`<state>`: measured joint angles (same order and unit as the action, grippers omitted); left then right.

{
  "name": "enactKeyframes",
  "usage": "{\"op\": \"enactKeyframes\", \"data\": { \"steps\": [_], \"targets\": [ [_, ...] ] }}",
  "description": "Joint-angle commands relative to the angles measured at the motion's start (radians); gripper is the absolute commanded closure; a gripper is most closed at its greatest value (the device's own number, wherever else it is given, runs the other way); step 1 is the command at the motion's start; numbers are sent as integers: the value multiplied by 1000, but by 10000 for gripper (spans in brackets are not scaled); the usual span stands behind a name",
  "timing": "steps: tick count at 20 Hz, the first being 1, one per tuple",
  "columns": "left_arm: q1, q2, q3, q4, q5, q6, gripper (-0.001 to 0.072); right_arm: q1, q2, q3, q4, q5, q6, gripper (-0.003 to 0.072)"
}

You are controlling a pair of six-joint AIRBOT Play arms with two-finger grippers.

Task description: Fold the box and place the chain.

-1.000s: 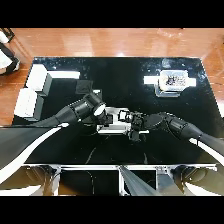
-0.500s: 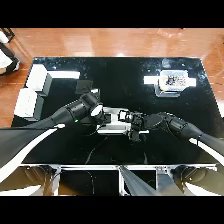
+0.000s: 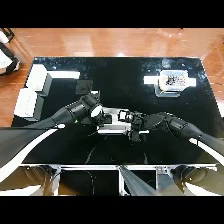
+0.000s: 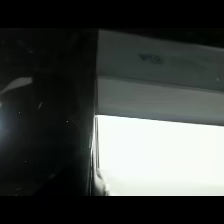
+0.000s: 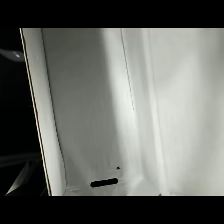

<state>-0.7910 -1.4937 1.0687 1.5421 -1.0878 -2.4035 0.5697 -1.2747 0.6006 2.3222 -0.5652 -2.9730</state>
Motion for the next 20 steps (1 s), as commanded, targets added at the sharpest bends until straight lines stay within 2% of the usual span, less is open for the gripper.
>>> {"op": "enactKeyframes", "data": {
  "steps": [1,2,5,6,7,8,13,20],
  "targets": [
    [-1,-10,0,-37,10,13,586,0,0,1,0,1,0,508],
    [-1,-10,0,-39,10,24,686,0,0,1,0,2,0,509],
    [-1,-10,0,-37,10,24,687,0,0,1,0,3,1,501],
    [-1,-7,0,-35,8,24,687,0,1,1,-1,3,20,336],
    [0,-2,0,-32,8,25,687,0,6,1,-4,4,46,14],
    [2,5,0,-26,8,26,687,-1,18,2,-15,-1,66,-29],
    [2,29,0,11,-18,41,688,-18,145,18,-193,-111,196,-28],
    [37,57,-24,21,-54,47,688,-45,226,26,-216,-227,229,-28]
  ]
}}
